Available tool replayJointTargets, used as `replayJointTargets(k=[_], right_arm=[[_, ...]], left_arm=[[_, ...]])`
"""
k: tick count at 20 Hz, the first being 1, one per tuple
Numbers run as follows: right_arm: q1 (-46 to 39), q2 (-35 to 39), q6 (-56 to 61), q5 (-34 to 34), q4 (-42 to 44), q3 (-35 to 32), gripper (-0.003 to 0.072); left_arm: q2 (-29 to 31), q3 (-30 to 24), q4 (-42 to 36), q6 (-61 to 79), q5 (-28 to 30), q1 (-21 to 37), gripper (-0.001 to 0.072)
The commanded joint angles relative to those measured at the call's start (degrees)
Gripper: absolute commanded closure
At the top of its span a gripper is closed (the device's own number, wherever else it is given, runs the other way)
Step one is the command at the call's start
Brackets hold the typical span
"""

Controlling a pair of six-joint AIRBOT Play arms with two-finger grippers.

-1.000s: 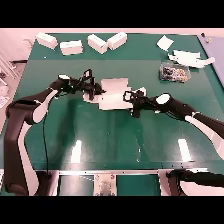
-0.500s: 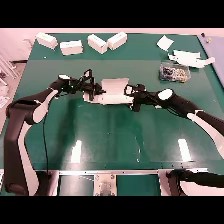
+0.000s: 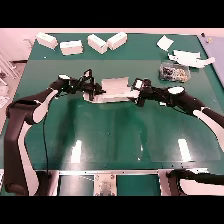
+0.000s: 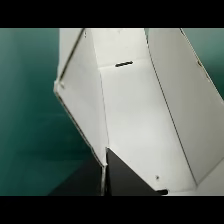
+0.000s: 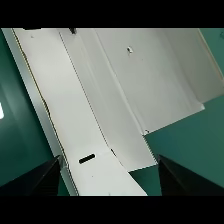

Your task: Fold the box and place the chain.

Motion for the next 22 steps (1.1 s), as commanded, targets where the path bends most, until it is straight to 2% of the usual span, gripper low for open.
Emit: replayJointTargets(k=[1,10,15,22], right_arm=[[-2.75,-1.55,-6.47,7.21,6.21,0.66,0.0019],[-4.35,-9.01,-7.74,14.08,4.24,7.5,0.0019],[-5.03,-11.54,-6.75,15.65,-1.73,10.58,0.0019],[-6.43,-15.04,-0.83,21.35,-8.94,17.57,0.0019]], left_arm=[[-0.04,-0.02,0.02,0.02,0.0,0.0,0.0688],[-0.04,-0.02,0.02,0.02,0.02,0.0,0.0688],[-0.04,-0.02,0.02,0.02,0.0,0.0,0.0688],[-0.04,-0.02,0.02,0.02,0.0,0.0,0.0688]])
